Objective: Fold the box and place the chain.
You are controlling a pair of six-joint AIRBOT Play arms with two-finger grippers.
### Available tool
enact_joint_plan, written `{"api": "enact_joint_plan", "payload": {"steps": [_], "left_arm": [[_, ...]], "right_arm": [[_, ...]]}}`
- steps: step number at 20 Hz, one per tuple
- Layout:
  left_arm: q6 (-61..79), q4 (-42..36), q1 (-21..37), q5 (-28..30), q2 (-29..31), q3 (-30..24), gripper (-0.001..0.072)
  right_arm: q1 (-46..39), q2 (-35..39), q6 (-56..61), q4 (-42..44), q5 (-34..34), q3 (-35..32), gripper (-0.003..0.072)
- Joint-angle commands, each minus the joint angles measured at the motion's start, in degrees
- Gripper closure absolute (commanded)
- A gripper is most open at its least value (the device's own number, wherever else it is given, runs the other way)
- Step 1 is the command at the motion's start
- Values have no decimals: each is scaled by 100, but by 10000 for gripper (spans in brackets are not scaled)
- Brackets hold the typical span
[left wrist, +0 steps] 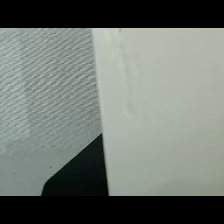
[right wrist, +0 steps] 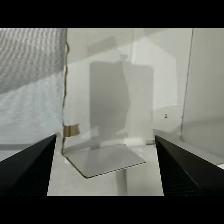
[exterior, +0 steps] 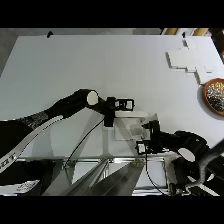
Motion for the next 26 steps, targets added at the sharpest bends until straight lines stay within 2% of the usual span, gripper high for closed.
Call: {"api": "enact_joint_plan", "payload": {"steps": [1,7,12,18,23,26], "left_arm": [[2,0,2,2,-4,0,698],[2,0,2,2,-4,0,698],[2,0,2,2,-4,0,698],[2,0,2,2,-4,0,698],[2,0,2,2,-4,0,698],[2,0,2,2,-4,0,698]], "right_arm": [[2,-101,0,-94,-221,72,-3],[-767,-101,0,-17,448,479,-3],[-1241,-111,-197,669,535,619,-3],[-1685,-273,-1158,1928,533,686,-3],[-2269,-739,-1578,2273,592,896,-4],[-2612,-975,-2719,2966,975,981,-4]]}}
